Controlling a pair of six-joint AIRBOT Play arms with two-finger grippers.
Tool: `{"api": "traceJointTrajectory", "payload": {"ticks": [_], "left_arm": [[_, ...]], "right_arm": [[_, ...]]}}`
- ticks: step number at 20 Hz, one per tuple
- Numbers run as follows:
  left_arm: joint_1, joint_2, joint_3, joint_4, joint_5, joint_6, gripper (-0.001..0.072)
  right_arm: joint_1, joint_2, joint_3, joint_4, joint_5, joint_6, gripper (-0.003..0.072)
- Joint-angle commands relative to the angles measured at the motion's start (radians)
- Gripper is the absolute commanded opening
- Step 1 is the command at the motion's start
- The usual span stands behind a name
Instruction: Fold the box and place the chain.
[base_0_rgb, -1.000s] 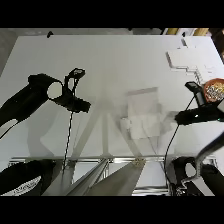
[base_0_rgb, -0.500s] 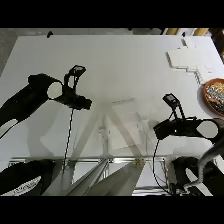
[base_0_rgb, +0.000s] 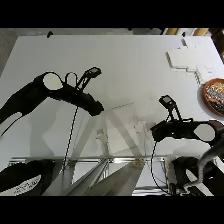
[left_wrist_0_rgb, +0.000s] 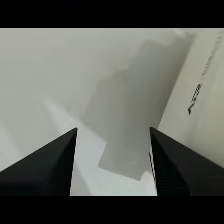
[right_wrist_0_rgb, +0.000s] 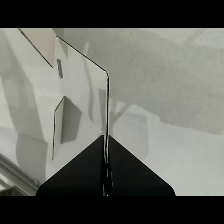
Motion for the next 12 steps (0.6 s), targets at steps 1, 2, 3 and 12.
{"api": "traceJointTrajectory", "payload": {"ticks": [1,2,3,12], "left_arm": [[0.048,-0.049,0.000,-0.138,-0.061,0.159,0.0516],[0.074,-0.054,0.000,-0.137,-0.083,0.168,0.0515],[0.110,-0.053,0.000,-0.139,-0.106,0.180,0.0515],[0.352,-0.053,-0.030,-0.278,-0.284,0.431,0.0513]], "right_arm": [[0.002,0.001,0.000,0.001,-0.009,0.008,0.0016],[0.002,0.001,0.000,-0.002,-0.024,0.046,0.0016],[0.002,0.001,0.000,-0.010,-0.044,0.089,0.0016],[0.002,0.001,0.000,-0.021,-0.095,0.188,0.0016]]}}
